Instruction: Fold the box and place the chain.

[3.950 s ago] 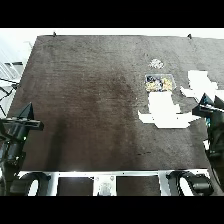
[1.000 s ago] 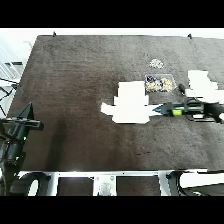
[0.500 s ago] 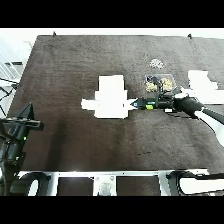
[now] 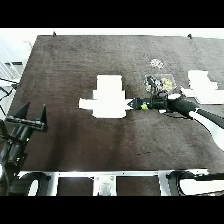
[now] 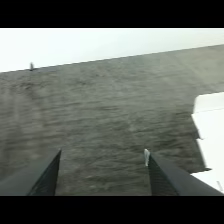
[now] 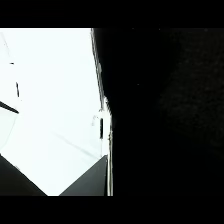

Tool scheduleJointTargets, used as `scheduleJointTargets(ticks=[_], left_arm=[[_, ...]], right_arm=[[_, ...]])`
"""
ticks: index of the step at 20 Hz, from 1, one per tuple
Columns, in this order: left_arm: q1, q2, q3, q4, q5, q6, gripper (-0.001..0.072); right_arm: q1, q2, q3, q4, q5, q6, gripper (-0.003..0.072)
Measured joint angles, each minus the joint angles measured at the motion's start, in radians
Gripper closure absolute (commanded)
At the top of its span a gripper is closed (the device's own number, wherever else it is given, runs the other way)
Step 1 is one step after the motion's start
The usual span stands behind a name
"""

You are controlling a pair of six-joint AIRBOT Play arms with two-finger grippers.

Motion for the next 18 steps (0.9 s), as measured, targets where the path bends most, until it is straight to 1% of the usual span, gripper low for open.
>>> scheduleJointTargets(ticks=[1, 3, 4, 6, 8, 12, 15, 18], left_arm=[[0.0, -0.002, 0.006, 0.0, -0.024, -0.015, 0.021], [0.0, -0.029, 0.028, 0.002, -0.061, -0.045, 0.0209], [0.0, -0.056, 0.043, 0.003, -0.073, -0.06, 0.0209], [0.0, -0.155, 0.088, 0.007, -0.104, -0.084, 0.0209], [0.0, -0.31, 0.161, 0.019, -0.154, -0.104, 0.021], [0.0, -0.683, 0.367, 0.088, -0.314, -0.155, 0.021], [0.0, -0.937, 0.562, 0.206, -0.44, -0.243, 0.021], [0.0, -1.144, 0.789, 0.381, -0.563, -0.396, 0.0211]], right_arm=[[0.002, 0.0, -0.002, 0.0, -0.005, -0.007, 0.0675], [0.006, 0.0, -0.003, 0.0, -0.01, -0.02, 0.0674], [0.006, 0.0, -0.004, 0.0, -0.013, -0.026, 0.0674], [0.008, 0.0, -0.005, -0.001, -0.014, -0.032, 0.0674], [0.008, 0.0, -0.005, -0.001, -0.015, -0.035, 0.0674], [0.008, 0.0, -0.004, -0.002, -0.018, -0.042, 0.0673], [0.008, 0.0, -0.004, -0.002, -0.019, -0.045, 0.0673], [0.008, 0.0, -0.004, -0.002, -0.021, -0.047, 0.0673]])
